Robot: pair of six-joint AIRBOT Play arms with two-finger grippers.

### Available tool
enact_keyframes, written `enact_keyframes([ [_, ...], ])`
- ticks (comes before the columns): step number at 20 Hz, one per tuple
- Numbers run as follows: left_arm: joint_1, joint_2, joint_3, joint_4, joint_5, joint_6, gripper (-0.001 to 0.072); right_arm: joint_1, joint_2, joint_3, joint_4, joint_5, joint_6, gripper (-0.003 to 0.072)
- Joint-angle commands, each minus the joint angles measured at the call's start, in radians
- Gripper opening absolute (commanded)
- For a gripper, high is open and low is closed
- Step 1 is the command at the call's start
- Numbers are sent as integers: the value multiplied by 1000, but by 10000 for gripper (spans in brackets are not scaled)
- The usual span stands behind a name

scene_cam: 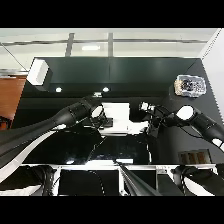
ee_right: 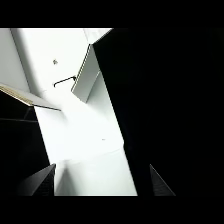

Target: Fold the box and place the chain.

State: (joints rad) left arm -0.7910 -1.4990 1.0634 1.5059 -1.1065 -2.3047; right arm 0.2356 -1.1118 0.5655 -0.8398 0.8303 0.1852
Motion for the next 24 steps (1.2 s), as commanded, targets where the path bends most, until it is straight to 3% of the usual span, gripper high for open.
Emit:
enact_keyframes([
  [1,0,0,-1,0,-2,0,29,-3,-3,-1,23,-11,-26,691],
  [7,0,0,-1,0,-2,0,29,15,-3,-1,183,-13,-201,691],
  [15,0,0,-1,0,-2,0,29,148,-48,-1,155,-70,-234,690],
  [16,0,0,-1,1,-2,0,29,160,-55,-1,154,-90,-235,614],
  [17,0,0,-1,0,-2,0,29,166,-62,-1,154,-103,-234,484],
  [18,0,0,-1,0,-1,0,29,167,-67,-1,156,-109,-235,477],
  [19,0,0,-1,0,-1,0,29,167,-68,-1,156,-117,-235,425],
  [20,0,0,-1,1,-2,0,29,167,-68,-1,165,-121,-234,230],
  [21,0,0,-1,0,-2,0,29,168,-69,-1,207,-121,-234,132],
  [24,0,0,-1,0,-1,0,29,203,-73,-1,277,-163,-233,129],
])
